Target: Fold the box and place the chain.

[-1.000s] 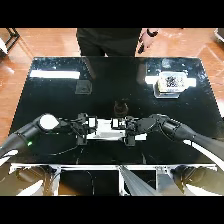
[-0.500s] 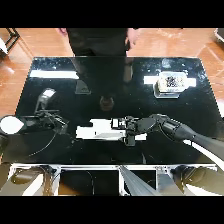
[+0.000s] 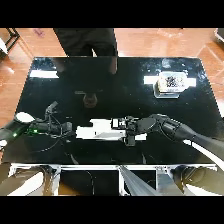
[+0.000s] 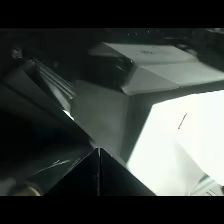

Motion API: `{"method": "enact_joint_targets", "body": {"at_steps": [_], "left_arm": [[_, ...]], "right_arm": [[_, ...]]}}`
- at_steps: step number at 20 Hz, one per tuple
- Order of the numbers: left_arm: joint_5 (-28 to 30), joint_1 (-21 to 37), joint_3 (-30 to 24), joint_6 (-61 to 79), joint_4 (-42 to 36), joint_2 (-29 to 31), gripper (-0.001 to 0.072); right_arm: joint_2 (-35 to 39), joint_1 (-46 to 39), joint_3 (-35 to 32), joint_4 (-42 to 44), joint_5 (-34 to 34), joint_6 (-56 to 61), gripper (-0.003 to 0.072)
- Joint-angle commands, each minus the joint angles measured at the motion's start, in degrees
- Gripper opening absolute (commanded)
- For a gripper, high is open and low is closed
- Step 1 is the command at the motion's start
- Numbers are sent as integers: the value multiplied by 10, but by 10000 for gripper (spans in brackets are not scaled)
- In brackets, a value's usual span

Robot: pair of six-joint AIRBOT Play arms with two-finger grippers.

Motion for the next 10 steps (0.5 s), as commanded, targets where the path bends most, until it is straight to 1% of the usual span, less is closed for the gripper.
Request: {"method": "enact_joint_targets", "body": {"at_steps": [1, 2, 4, 5, 6, 7, 8, 10], "left_arm": [[17, -40, -1, 28, -51, -51, 25], [24, -51, -1, 29, -52, -52, 67], [36, -65, 1, 29, -58, -52, 288], [22, -64, 8, 31, -53, -52, 324], [-4, -60, 20, 44, -40, -51, 414], [-27, -58, 33, 44, -23, -50, 564], [-43, -57, 44, 41, -13, -48, 645], [-70, -56, 61, 41, -13, -45, 645]], "right_arm": [[0, 0, 0, 0, 0, 0, 419], [0, 0, 0, 0, 0, 0, 419], [0, 0, 0, 0, 0, 0, 419], [0, 0, 0, 0, 0, 0, 419], [0, 0, 0, 0, 0, 0, 419], [0, 0, 0, 0, 0, 0, 419], [0, 0, 0, 0, 0, 0, 419], [0, 0, 0, 0, 0, 0, 419]]}}
